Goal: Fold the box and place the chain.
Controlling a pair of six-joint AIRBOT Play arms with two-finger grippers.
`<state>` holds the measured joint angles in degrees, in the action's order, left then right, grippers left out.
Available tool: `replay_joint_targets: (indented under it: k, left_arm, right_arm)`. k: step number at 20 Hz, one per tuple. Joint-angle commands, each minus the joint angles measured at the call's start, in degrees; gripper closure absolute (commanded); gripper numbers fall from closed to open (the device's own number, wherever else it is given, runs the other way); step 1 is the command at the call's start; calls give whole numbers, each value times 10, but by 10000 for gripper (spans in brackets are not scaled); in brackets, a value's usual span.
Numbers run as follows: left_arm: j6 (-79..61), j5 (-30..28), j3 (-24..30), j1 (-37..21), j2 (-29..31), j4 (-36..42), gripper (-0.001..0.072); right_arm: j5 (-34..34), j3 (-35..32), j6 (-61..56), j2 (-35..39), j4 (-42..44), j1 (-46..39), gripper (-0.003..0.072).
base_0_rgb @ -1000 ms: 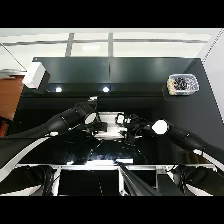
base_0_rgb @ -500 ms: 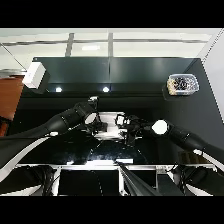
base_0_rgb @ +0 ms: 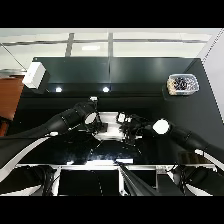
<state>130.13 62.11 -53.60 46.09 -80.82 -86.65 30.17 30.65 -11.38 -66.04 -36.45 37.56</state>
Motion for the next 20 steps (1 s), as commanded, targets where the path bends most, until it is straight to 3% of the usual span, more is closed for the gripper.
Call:
replay_joint_targets:
  k: [1, 7, 11, 16, 20]
  left_arm:
    - [-1, 0, 0, 0, 0, 3, 682]
    - [-1, 0, 0, 0, 0, 2, 682]
    - [-1, 0, 0, 0, 0, 2, 682]
    - [-3, 1, 0, 0, -2, 2, 682]
    - [-3, 0, 0, 0, -2, 2, 682]
  right_arm:
    - [47, 1, -83, 25, -34, -35, 664]
    - [219, 1, -396, 139, -51, -194, 664]
    - [280, -3, -630, 170, -145, -319, 663]
    - [275, -93, -728, 153, -143, -338, 664]
    - [224, -129, -694, 78, -45, -292, 664]
